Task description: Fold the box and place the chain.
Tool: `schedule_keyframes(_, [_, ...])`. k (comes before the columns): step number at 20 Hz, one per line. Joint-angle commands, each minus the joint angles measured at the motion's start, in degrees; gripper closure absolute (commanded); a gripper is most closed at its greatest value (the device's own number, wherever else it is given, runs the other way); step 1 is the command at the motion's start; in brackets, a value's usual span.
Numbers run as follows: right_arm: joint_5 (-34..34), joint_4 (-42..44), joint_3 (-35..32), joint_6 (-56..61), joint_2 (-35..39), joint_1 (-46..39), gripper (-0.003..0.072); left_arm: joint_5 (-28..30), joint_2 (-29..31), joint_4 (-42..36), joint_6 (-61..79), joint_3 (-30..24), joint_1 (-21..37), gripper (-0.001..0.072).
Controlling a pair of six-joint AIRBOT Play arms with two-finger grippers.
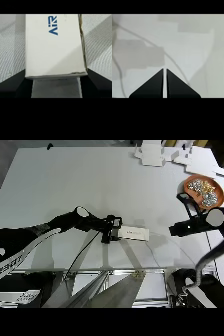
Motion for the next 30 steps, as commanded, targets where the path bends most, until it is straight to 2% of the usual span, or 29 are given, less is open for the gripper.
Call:
schedule_keyframes(1, [0.44, -1.66, -2.27, 5.18, 0.28, -2.73, 0.064, 0.0, 0.02, 0.02, 0.02, 0.02, 0.02, 0.0573])
schedule_keyframes(19, [0.92, -1.25, -2.27, 6.14, 0.28, -2.73, 0.0641, -0.59, 0.61, -0.37, -0.48, 0.02, 0.15, 0.0573])
schedule_keyframes(21, [0.92, -1.25, -2.27, 6.14, 0.28, -2.73, 0.0641, -0.35, 4.2, -0.35, -7.21, 0.02, 2.21, 0.0573])
schedule_keyframes(24, [0.92, -1.25, -2.27, 6.14, 0.28, -2.73, 0.0641, -0.48, 14.36, 2.21, -20.79, 0.02, 8.92, 0.0546])
schedule_keyframes(28, [0.94, -1.25, -2.27, 6.14, 0.28, -2.73, 0.0641, -2.19, 29.49, 15.08, -45.33, 0.02, 22.08, 0.0547])
schedule_keyframes(30, [0.94, -1.25, -2.27, 6.12, 0.28, -2.73, 0.0641, -4.28, 34.25, 24.02, -58.88, 0.0, 28.61, 0.0547])
